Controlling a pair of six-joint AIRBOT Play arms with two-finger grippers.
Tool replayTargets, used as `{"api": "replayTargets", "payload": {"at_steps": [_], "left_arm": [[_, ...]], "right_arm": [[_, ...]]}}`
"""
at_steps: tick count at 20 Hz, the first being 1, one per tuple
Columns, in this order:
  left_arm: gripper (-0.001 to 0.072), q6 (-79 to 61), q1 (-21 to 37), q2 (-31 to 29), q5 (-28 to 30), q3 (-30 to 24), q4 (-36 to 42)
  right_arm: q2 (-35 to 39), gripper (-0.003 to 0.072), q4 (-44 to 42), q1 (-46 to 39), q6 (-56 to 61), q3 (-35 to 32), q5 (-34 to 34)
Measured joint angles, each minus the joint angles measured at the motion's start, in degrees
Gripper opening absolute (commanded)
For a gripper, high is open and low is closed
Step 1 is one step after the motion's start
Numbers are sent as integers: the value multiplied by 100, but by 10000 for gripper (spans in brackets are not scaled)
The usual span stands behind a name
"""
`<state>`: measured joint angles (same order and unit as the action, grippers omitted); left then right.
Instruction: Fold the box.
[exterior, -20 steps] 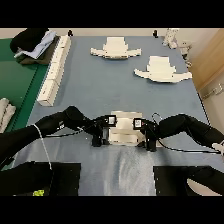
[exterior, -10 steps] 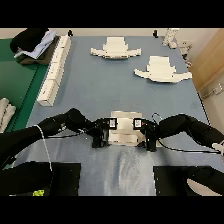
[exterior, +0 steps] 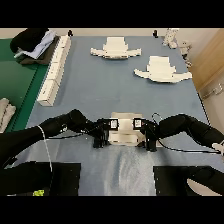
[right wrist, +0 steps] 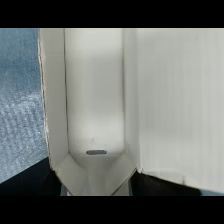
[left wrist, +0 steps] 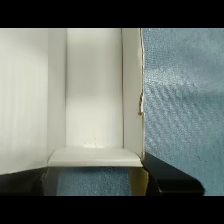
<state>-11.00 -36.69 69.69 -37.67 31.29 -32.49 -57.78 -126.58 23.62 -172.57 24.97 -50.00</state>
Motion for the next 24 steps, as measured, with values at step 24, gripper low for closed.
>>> {"api": "replayTargets", "payload": {"at_steps": [24], "left_arm": [[424,7,-11,83,-39,0,-4]], "right_arm": [[0,521,-2,0,2,0,4]]}}
